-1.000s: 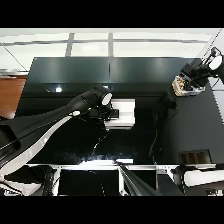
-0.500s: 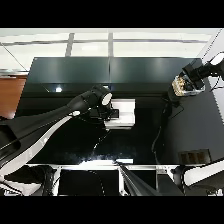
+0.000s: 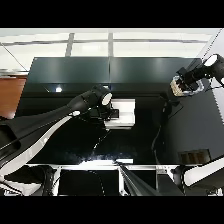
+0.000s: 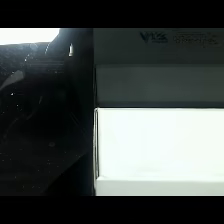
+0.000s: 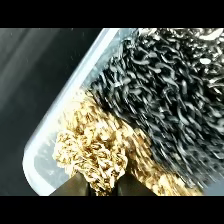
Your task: Fold the box and place the chain.
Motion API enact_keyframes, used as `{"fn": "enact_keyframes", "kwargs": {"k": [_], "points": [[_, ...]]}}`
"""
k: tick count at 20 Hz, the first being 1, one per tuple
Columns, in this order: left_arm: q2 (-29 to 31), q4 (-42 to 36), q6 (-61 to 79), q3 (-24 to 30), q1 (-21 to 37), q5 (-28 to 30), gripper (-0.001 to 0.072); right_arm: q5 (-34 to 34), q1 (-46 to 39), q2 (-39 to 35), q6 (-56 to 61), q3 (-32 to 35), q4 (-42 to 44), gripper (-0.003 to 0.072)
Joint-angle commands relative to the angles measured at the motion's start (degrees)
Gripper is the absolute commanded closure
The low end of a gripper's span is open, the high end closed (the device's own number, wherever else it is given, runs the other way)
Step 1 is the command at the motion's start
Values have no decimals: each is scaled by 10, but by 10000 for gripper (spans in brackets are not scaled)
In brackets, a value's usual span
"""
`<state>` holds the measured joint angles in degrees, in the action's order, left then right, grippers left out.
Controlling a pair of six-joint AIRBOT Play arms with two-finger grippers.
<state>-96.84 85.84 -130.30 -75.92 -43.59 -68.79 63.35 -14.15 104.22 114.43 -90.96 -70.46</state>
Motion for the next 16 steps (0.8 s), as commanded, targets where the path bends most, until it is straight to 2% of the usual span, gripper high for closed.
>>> {"fn": "enact_keyframes", "kwargs": {"k": [1, 4, 9, 13, 16], "points": [[0, 0, 0, 0, 0, -1, 678, 15, -13, -35, -98, -14, 4, 669], [0, 0, 0, 0, 0, -3, 678, 36, -31, -113, -173, -20, 17, 670], [0, 0, 0, 0, 0, -5, 678, 21, -47, -273, -253, -42, 72, 671], [0, 0, 0, 0, 0, -4, 678, 22, -47, -352, -274, -81, 124, 671], [0, 0, 0, 0, 0, -5, 678, 38, -47, -403, -294, -82, 162, 670]]}}
